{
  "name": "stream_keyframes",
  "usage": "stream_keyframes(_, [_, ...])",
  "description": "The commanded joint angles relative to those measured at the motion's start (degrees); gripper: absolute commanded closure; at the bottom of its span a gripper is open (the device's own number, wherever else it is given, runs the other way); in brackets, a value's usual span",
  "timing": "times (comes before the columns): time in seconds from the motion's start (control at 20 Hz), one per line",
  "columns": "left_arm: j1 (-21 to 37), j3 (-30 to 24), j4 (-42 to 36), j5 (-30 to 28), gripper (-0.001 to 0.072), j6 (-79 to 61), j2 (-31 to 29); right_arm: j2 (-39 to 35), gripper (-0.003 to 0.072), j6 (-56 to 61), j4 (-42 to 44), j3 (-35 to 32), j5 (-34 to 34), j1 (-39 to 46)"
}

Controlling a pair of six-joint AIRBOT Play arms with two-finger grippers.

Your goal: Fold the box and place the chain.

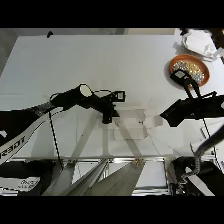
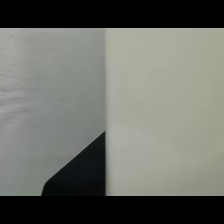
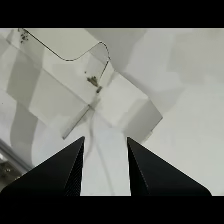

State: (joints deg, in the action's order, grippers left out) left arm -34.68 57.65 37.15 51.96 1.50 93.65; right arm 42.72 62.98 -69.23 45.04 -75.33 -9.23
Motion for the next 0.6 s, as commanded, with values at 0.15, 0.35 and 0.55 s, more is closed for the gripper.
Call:
stream_keyframes(0.15, [-0.1, 2.2, 2.0, -1.0, 0.0704, 1.6, -0.6, 0.0, 0.0387, 0.0, 0.0, 0.0, 0.0, 0.0])
stream_keyframes(0.35, [-1.2, 2.2, 6.4, -1.5, 0.0704, 3.0, -0.6, 0.0, 0.0387, 0.0, 0.0, 0.0, 0.2, 0.0])
stream_keyframes(0.55, [-2.0, 2.2, 6.4, -2.1, 0.0703, 3.1, -0.6, 0.0, 0.0387, 0.0, 0.0, 0.0, 1.0, 0.0])
